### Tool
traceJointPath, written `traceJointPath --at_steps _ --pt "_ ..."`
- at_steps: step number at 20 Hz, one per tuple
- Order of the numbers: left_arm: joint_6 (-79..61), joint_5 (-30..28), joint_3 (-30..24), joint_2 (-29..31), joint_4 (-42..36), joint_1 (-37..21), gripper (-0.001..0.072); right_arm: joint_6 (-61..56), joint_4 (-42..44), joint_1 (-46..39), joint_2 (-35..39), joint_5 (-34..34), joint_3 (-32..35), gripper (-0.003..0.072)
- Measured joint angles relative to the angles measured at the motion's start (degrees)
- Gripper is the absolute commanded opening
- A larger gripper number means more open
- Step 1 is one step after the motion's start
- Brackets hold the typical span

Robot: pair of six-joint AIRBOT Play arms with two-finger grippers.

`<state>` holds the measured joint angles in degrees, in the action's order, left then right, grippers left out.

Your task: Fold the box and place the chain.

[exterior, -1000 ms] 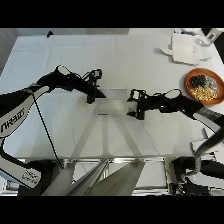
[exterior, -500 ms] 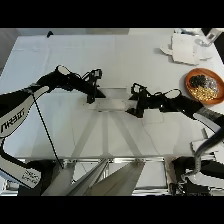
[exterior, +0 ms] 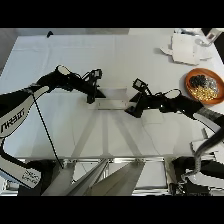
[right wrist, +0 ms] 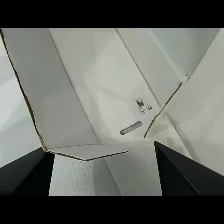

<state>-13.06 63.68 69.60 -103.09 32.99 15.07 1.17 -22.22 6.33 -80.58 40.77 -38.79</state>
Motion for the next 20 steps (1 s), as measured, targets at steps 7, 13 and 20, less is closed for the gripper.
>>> traceJointPath --at_steps 7,13,20 --pt "0.02 -0.04 0.00 0.00 -0.02 0.00 0.0013 -2.32 0.04 0.00 0.00 -1.64 -0.24 0.0686" --pt "0.02 -0.07 0.00 0.00 0.00 0.00 0.0013 1.64 -0.72 0.00 -0.79 -0.57 -2.34 0.0686" --pt "0.02 -0.09 0.00 0.00 0.00 0.00 0.0013 2.69 -6.58 0.00 -5.55 2.93 -8.70 0.0686"
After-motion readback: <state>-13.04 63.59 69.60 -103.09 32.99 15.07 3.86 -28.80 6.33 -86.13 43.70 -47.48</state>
